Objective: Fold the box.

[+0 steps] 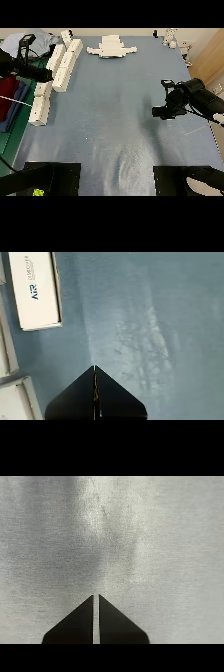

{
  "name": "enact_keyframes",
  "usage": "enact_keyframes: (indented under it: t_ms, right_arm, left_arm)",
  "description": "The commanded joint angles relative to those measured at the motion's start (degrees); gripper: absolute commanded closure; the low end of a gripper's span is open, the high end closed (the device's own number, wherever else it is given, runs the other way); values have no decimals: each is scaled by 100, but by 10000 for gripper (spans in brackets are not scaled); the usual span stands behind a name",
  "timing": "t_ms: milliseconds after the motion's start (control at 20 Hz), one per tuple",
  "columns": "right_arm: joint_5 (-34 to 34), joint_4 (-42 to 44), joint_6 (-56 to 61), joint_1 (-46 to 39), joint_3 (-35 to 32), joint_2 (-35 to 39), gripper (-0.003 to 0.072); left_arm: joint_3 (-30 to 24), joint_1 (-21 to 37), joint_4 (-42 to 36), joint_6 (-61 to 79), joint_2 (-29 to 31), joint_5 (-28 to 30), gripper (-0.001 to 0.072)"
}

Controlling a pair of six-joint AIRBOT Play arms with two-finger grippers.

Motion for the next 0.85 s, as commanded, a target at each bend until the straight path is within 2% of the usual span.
enact_keyframes:
  t_ms: [0,150,300,450,600,800]
  right_arm:
    - [0,2,0,0,4,0,628]
    - [0,2,0,0,4,0,628]
    - [0,2,0,0,4,0,628]
    - [0,2,0,0,4,0,628]
    - [0,2,0,0,4,0,628]
    - [0,2,0,0,4,0,628]
  left_arm:
    - [44,-345,-186,-612,505,-920,698]
    - [-341,-1252,-179,-1198,839,-1016,699]
    - [-1110,-2420,-7,-1792,1152,-374,698]
    - [-1840,-3388,199,-2208,1191,376,697]
    - [-2251,-3790,197,-2205,1191,920,696]
    - [-2258,-3840,76,-2203,1198,920,696]
